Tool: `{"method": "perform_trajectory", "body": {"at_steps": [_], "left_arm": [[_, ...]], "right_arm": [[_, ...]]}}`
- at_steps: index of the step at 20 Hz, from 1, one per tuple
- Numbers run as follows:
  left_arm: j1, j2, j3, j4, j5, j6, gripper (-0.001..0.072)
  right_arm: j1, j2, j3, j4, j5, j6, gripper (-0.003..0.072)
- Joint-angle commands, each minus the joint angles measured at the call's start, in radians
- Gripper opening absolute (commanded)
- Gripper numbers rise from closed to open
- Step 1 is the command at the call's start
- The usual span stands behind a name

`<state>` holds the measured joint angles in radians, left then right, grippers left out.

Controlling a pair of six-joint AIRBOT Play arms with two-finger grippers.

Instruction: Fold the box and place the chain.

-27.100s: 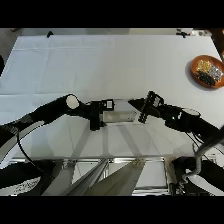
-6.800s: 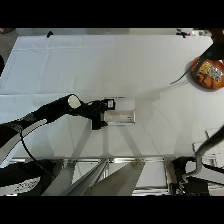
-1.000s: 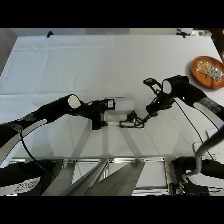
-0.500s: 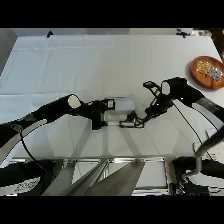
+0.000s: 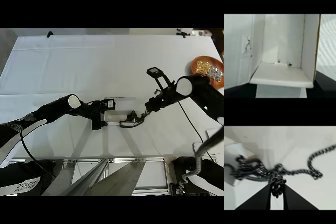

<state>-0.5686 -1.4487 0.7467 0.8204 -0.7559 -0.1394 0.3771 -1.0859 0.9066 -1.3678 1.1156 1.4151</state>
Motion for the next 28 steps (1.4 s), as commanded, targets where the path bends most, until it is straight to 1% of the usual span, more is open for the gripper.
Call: {"method": "perform_trajectory", "body": {"at_steps": [1,3,7,9,11,14,18,22,28], "left_arm": [[0.0,0.001,0.0,0.0,0.0,0.0,0.0135],[0.0,0.001,0.0,0.0,0.0,0.0,0.0135],[0.0,0.001,0.0,0.0,0.0,0.0,0.0135],[0.0,0.001,0.0,0.0,0.0,0.0,0.0135],[0.0,0.001,0.0,0.0,0.0,0.0,0.0135],[0.0,0.001,0.0,0.0,0.0,0.0,0.0135],[0.0,0.001,0.0,0.0,0.0,0.0,0.0135],[0.0,0.001,0.0,0.0,0.0,0.0,0.0135],[0.0,0.001,0.0,0.0,0.0,0.0,0.0135]], "right_arm": [[0.079,0.124,0.001,0.079,-0.075,-0.01,0.0008],[0.128,0.134,0.001,0.116,-0.101,-0.01,0.0008],[0.216,0.132,0.001,0.192,-0.203,-0.01,0.0007],[0.25,0.132,0.001,0.215,-0.235,-0.01,0.0007],[0.272,0.132,0.001,0.249,-0.261,-0.025,0.0007],[0.273,0.134,0.002,0.361,-0.324,-0.089,0.0007],[0.269,0.142,0.016,0.37,-0.345,-0.089,0.0008],[0.269,0.195,0.027,0.367,-0.405,-0.089,0.0009],[0.269,0.217,0.06,0.351,-0.418,-0.089,0.0009]]}}
